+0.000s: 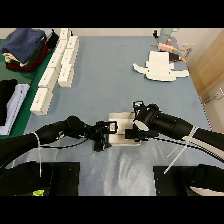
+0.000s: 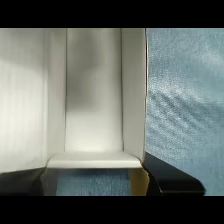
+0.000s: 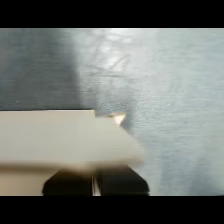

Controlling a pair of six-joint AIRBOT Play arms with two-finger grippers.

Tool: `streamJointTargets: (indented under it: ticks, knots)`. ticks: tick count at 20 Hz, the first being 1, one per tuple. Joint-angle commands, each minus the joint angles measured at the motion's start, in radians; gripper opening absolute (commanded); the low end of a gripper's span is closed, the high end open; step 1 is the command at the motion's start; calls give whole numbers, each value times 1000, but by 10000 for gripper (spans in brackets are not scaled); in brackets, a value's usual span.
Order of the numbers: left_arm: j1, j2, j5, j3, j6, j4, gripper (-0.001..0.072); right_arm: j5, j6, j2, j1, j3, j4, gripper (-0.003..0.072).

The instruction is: Fold the box.

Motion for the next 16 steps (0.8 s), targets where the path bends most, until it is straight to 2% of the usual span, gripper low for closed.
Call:
streamJointTargets:
  ticks: [1, 2, 3, 4, 5, 10, 16]
  knots:
    - [1, 0, -1, 1, 5, 0, 520, -31, -5, 0, 3, 0, -6, 1]
    - [1, 0, -1, 1, 5, 0, 520, -42, -5, 0, 5, 0, -4, 3]
    - [1, 0, -1, 1, 5, 0, 520, -44, -5, 0, 6, 0, 6, 133]
    - [1, 0, -1, 1, 5, 0, 521, -43, -5, 0, 6, 0, 16, 431]
    - [1, 0, -1, 1, 5, 0, 520, -40, -5, 0, 6, 0, 22, 533]
    - [1, 0, -1, 1, 4, 0, 520, 2, -5, 59, 6, 6, 31, 532]
    - [1, 0, 0, 1, 4, 1, 521, 161, -4, 284, 0, 45, 8, 517]
